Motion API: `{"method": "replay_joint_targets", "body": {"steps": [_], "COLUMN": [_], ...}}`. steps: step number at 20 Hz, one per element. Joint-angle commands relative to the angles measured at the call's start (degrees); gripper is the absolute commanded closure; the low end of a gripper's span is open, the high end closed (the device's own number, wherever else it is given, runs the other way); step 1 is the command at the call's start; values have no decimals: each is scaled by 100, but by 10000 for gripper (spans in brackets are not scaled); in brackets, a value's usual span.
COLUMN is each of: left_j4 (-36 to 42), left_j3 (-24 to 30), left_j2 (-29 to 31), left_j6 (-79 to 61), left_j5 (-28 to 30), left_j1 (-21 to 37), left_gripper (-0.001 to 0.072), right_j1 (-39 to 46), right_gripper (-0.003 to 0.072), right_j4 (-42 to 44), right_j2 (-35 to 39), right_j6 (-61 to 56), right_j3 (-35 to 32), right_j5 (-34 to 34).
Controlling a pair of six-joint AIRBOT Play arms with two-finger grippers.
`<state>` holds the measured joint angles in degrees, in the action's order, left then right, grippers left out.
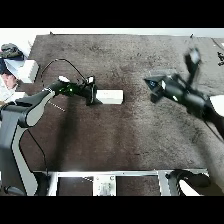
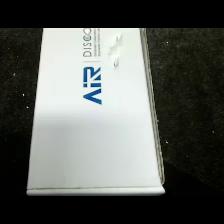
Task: Fold the box and place the chain.
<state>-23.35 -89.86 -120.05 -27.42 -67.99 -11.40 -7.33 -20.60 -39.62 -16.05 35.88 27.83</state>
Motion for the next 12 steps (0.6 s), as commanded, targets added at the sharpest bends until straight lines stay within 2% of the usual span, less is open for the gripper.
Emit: {"method": "replay_joint_targets", "body": {"steps": [1, 5, 7, 9, 10, 11, 12], "left_j4": [50, 155, 153, 153, 177, 240, 459], "left_j3": [-2, 0, 0, 0, 0, -2, -2], "left_j2": [-2, -2, -2, -2, -2, 0, 28], "left_j6": [-4, -4, -4, -4, -2, -2, -4], "left_j5": [0, -2, -11, -9, 0, -13, 39], "left_j1": [2, 2, 2, 2, 2, 4, 17], "left_gripper": [446, 446, 446, 447, 482, 693, 697], "right_j1": [122, 122, 120, 120, 120, 120, 120], "right_gripper": [677, 676, 676, 676, 677, 676, 676], "right_j4": [-13, -13, -15, -17, -17, -17, -15], "right_j2": [2017, 3609, 4013, 4076, 4076, 4076, 4076], "right_j6": [-31, -28, -28, -28, -26, -28, -28], "right_j3": [-1606, -2695, -2889, -2922, -2922, -2922, -2922], "right_j5": [-1292, -2457, -2439, -2422, -2426, -2426, -2424]}}
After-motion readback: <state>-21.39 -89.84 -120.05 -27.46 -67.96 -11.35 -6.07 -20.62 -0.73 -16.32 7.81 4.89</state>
